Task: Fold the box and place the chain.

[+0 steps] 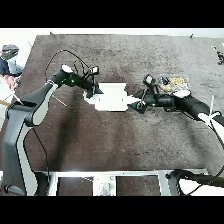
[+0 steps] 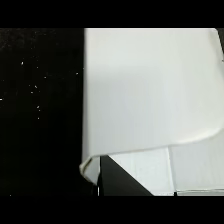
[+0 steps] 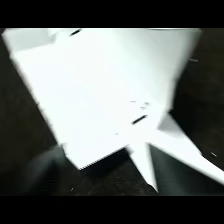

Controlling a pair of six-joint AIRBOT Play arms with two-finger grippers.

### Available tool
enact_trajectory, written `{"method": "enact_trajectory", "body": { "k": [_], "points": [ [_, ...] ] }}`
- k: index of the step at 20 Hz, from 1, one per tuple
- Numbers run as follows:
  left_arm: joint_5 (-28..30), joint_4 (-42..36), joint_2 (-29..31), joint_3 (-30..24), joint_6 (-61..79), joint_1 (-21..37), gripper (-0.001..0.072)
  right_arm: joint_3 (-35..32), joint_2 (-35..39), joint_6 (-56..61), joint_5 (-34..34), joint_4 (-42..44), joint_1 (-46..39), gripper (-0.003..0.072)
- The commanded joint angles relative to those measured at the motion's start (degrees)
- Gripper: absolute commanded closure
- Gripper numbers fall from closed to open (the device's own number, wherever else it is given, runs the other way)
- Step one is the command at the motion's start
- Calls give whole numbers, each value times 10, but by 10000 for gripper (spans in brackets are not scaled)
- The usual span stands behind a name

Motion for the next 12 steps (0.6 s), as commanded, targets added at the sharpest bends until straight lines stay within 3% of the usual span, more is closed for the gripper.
{"method": "enact_trajectory", "body": {
  "k": [1,4,12],
  "points": [
    [1,0,0,0,0,0,697,3,-1,-24,-42,-96,52,5],
    [2,0,0,0,0,0,697,3,-9,-24,-74,-137,87,5],
    [-3,-3,0,0,-10,0,697,5,-49,-24,-147,-151,123,24]
  ]
}}
